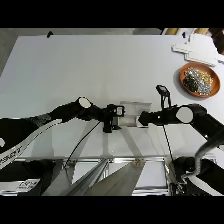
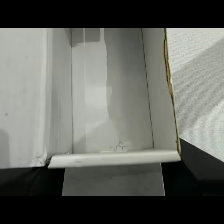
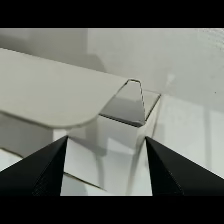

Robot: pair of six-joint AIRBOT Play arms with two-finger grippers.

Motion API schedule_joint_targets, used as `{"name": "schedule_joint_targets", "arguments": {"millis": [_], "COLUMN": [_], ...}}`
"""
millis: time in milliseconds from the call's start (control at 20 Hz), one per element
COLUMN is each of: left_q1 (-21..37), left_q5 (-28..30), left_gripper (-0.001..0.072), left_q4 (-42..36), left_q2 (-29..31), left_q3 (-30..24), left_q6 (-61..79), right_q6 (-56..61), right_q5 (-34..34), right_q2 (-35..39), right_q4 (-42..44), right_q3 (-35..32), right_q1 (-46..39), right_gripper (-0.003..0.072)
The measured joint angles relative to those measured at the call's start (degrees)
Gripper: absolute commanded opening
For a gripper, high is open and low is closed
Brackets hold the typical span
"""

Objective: Fold the box and place the chain.

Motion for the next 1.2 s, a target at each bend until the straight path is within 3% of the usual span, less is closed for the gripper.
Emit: {"name": "schedule_joint_targets", "arguments": {"millis": [100,700,800,1000,1200], "left_q1": [0.00,0.00,0.00,0.00,0.00], "left_q5": [0.00,0.00,0.00,0.00,0.00], "left_gripper": [0.0251,0.0251,0.0251,0.0251,0.0251], "left_q4": [0.02,0.02,0.02,0.02,0.00], "left_q2": [0.00,0.00,0.00,0.00,0.00], "left_q3": [0.00,0.00,0.00,0.00,0.00], "left_q6": [0.07,0.13,0.11,0.09,0.02], "right_q6": [4.11,19.80,22.01,23.93,24.68], "right_q5": [0.68,3.26,3.96,4.42,5.09], "right_q2": [-1.51,-10.84,-11.85,-12.70,-12.90], "right_q4": [-3.19,-14.69,-16.33,-18.45,-20.31], "right_q3": [0.94,6.27,6.56,7.04,7.19], "right_q1": [2.08,9.33,10.12,10.75,10.93], "right_gripper": [0.0449,0.0403,0.0318,0.0274,0.0069]}}
